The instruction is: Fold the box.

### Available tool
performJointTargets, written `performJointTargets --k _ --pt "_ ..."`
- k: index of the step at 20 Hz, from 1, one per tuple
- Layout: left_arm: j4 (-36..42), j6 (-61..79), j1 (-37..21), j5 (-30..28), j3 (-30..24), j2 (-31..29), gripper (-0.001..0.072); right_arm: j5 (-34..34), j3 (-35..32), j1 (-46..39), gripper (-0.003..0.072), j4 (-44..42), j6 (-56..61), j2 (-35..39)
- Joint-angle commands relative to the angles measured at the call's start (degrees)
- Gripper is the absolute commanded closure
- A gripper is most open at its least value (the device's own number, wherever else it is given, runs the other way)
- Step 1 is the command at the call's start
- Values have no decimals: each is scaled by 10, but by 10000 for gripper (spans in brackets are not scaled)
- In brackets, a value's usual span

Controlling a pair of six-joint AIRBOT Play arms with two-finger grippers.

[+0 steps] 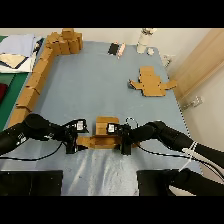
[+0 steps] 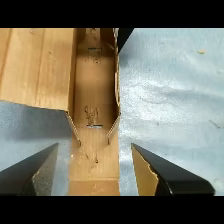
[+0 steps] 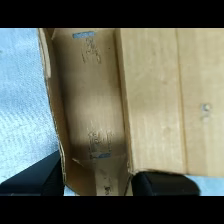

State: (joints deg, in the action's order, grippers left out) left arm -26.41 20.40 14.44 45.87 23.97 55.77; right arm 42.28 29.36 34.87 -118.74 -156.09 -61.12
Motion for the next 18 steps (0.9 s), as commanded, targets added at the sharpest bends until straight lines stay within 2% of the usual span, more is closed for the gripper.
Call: performJointTargets --k 1,5,7,11,14,15,18 --pt "22 66 7 -47 -25 17 24 2 0 0 246 0 0 0" --pt "46 66 47 -52 -16 43 35 2 0 0 246 0 0 0" --pt "74 66 59 -68 -10 46 290 2 0 0 246 0 0 0" --pt "88 56 63 -82 -6 46 546 2 0 0 246 0 0 0" --pt "89 51 63 -83 -6 46 558 2 0 0 246 0 0 0" --pt "88 51 63 -84 -6 46 669 2 0 0 246 0 0 0" --pt "115 57 75 -83 -6 53 668 2 0 0 246 0 0 0"
